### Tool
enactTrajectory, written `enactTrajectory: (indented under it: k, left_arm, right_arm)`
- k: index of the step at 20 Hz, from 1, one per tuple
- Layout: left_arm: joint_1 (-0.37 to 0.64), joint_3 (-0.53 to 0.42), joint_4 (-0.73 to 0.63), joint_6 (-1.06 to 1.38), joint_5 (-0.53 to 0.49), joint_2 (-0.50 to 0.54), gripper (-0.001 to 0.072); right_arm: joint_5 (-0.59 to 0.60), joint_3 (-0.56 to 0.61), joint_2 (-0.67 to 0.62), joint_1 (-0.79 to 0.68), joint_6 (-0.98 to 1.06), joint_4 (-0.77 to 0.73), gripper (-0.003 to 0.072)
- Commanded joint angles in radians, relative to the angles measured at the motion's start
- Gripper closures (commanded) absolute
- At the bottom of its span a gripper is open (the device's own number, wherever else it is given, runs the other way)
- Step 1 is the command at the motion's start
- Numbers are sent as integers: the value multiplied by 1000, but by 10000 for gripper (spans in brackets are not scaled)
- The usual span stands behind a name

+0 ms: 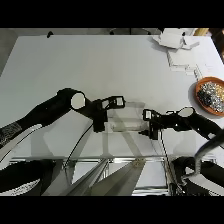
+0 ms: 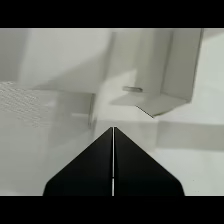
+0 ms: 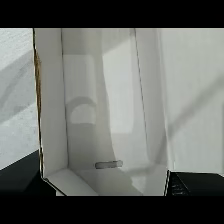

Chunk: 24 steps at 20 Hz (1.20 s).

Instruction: Fold the box and place the chain.

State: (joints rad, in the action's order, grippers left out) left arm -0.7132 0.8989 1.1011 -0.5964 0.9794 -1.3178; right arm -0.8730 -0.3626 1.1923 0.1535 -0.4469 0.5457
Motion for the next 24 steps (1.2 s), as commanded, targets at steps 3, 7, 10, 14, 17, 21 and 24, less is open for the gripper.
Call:
enactTrajectory:
  k: [3,7,10,14,17,21,24]
  left_arm:
    - [16,-116,-28,153,-90,5,689]
    - [29,-137,-32,295,-142,5,522]
    - [29,-137,-51,389,-214,5,302]
    - [24,-137,-113,486,-243,3,294]
    - [12,-138,-147,507,-240,-20,295]
    - [-24,-138,-170,507,-220,-45,327]
    - [-27,-138,-180,507,-221,-47,337]
  right_arm:
    - [0,0,-1,0,0,-1,275]
    - [0,0,-1,0,0,0,275]
    - [0,0,-1,0,0,0,275]
    - [0,0,-1,0,0,0,275]
    - [0,0,-1,0,0,0,275]
    - [0,0,-1,0,1,0,275]
    - [0,0,-1,0,0,-1,275]
